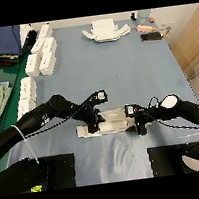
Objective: Fold the box.
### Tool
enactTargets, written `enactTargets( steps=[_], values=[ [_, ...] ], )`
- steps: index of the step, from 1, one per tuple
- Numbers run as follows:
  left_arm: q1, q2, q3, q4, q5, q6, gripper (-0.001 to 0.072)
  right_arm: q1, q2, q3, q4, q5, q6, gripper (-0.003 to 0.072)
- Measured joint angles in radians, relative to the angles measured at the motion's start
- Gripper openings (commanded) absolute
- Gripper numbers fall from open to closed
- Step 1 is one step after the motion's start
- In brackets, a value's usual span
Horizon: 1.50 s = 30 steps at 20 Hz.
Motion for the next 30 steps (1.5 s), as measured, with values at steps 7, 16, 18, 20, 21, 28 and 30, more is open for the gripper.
enactTargets(
  steps=[7, 16, 18, 20, 21, 28, 30],
  values=[
    [-0.001, -0.013, 0.0, 0.011, 0.019, -0.007, 0.0665, 0.001, -0.001, 0.0, 0.009, -0.002, 0.007, 0.0511],
    [0.056, 0.093, 0.0, 0.211, -0.141, -0.331, 0.0569, 0.001, 0.0, 0.0, 0.004, -0.002, 0.003, 0.0511],
    [0.075, 0.15, 0.0, 0.266, -0.257, -0.487, 0.0013, 0.001, 0.0, 0.0, 0.004, -0.002, 0.003, 0.0511],
    [0.08, 0.195, 0.0, 0.296, -0.358, -0.634, 0.0015, 0.001, 0.0, 0.0, 0.004, -0.002, 0.003, 0.0511],
    [0.08, 0.209, 0.0, 0.293, -0.393, -0.711, 0.0015, 0.001, 0.0, 0.0, 0.004, -0.002, 0.003, 0.0511],
    [0.007, 0.138, 0.0, -0.031, -0.217, -0.979, 0.0015, 0.0, 0.0, 0.0, 0.003, -0.002, 0.003, 0.0511],
    [0.012, 0.098, 0.0, -0.123, -0.109, -1.0, 0.0014, 0.001, 0.0, 0.0, 0.004, -0.003, 0.003, 0.0511]
  ],
)
